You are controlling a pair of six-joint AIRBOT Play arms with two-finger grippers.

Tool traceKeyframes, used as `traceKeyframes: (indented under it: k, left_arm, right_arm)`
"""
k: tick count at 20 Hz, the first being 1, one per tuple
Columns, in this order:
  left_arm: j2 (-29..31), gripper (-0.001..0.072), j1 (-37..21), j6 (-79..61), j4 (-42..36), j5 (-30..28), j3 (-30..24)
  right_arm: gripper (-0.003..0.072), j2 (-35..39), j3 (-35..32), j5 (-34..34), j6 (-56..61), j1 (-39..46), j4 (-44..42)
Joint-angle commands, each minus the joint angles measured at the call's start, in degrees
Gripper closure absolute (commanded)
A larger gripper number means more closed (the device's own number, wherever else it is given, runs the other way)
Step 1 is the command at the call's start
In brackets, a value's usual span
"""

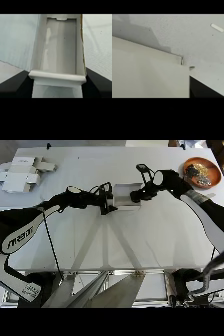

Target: Fold the box and place the chain.

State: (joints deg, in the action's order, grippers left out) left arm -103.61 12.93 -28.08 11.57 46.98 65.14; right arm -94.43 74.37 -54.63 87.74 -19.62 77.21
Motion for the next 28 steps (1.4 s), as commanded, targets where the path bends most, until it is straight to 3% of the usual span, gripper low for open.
traceKeyframes:
  k: [1,4,8,13,15,17,18,25,26,28]
  left_arm:
    - [-0.04,0.0329,-0.02,-0.02,-0.02,0.0,0.0]
    - [-0.04,0.0329,-0.02,-0.02,-0.02,0.0,0.0]
    - [-0.04,0.0329,-0.02,-0.02,-0.02,0.0,0.0]
    - [-0.04,0.0329,-0.02,-0.02,-0.02,0.0,0.0]
    - [-0.04,0.0329,-0.02,-0.02,-0.02,0.0,0.0]
    - [-0.04,0.0329,-0.02,-0.02,-0.02,0.0,0.0]
    - [-0.04,0.0329,-0.02,-0.02,-0.02,0.02,0.0]
    - [-0.04,0.0329,-0.02,-0.02,-0.04,0.0,0.0]
    - [-0.04,0.0329,-0.02,-0.02,-0.02,0.0,0.0]
    - [-0.04,0.0329,-0.02,0.0,-0.04,0.0,0.0]
  right_arm:
    - [0.0291,-0.7,0.46,-1.6,8.02,-1.55,7.19]
    - [0.0332,-0.72,0.46,-2.93,10.82,-2.16,9.64]
    - [0.0333,-1.55,0.46,-3.32,15.8,-2.34,9.84]
    - [0.0377,-2.14,1.01,-0.98,18.01,-3.17,9.81]
    - [0.0577,-2.19,1.49,-0.76,18.56,-3.17,9.81]
    - [0.0616,-2.32,2.03,-0.72,18.53,-3.17,9.86]
    - [0.0673,-2.36,2.19,-0.7,18.53,-3.19,9.84]
    - [0.0671,-2.36,2.19,-1.51,18.53,-3.17,9.84]
    - [0.0592,-2.36,2.19,-1.51,18.53,-3.19,9.75]
    - [0.0354,-2.36,2.21,-1.9,18.53,-3.17,9.55]
